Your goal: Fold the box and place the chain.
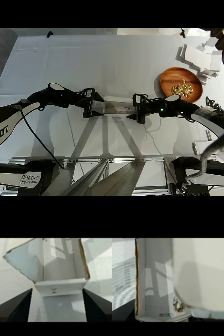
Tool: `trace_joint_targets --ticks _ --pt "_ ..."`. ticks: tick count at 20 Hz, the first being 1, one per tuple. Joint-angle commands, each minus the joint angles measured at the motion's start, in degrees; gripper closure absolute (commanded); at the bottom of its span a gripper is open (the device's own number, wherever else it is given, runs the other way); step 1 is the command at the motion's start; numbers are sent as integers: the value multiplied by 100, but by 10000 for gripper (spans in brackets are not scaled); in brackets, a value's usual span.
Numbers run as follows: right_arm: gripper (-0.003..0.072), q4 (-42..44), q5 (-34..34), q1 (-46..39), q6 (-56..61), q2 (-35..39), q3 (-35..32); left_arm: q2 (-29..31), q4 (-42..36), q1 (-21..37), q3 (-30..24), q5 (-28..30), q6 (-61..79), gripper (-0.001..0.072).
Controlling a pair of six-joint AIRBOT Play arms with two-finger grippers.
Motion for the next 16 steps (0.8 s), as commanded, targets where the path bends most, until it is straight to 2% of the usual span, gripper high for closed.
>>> trace_joint_targets --ticks 1,4,8,16 --pt "179 2 -15 4 2 4 4 22 -68 7 7 11 -17 10" --pt "179 2 -15 4 2 4 4 22 20 44 7 -208 -170 10" --pt "179 2 -15 4 2 4 4 22 505 232 7 -105 -568 10" --pt "179 2 -15 4 2 4 4 234 479 431 13 -232 -671 9"
